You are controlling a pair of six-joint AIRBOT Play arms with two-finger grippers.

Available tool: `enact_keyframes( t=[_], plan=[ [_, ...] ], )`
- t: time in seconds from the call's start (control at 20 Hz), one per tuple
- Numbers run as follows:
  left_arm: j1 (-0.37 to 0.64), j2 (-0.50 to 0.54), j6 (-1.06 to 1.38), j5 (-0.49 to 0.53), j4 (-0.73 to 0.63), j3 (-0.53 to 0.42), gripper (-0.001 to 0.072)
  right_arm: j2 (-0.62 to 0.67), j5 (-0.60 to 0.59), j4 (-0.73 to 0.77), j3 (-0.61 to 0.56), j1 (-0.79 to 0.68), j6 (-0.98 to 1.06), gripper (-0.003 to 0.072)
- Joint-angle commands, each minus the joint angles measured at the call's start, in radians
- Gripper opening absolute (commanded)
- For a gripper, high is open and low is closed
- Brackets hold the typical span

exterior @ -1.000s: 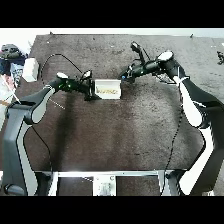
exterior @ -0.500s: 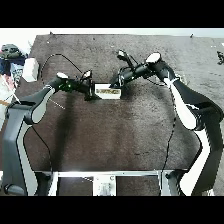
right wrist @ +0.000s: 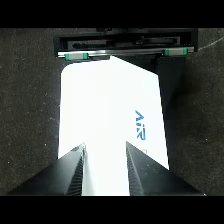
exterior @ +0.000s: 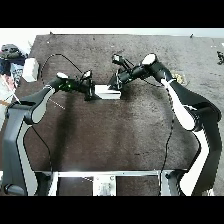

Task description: Fold the box and place the chain.

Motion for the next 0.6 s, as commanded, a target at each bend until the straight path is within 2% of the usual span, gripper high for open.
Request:
enact_keyframes(
  t=[0.0,0.35,0.55],
  plan=[
    [-0.001,0.0,0.0,0.0,0.0,0.0,0.0394,-0.014,0.008,-0.008,-0.002,0.002,-0.002,0.0299],
    [-0.001,0.0,0.0,0.0,0.0,0.0,0.0395,-0.022,-0.11,-0.008,-0.002,0.002,-0.026,0.0298],
    [-0.001,0.0,0.0,0.0,0.0,0.0,0.0395,-0.009,-0.117,-0.009,-0.001,0.001,-0.027,0.0297]
  ],
)
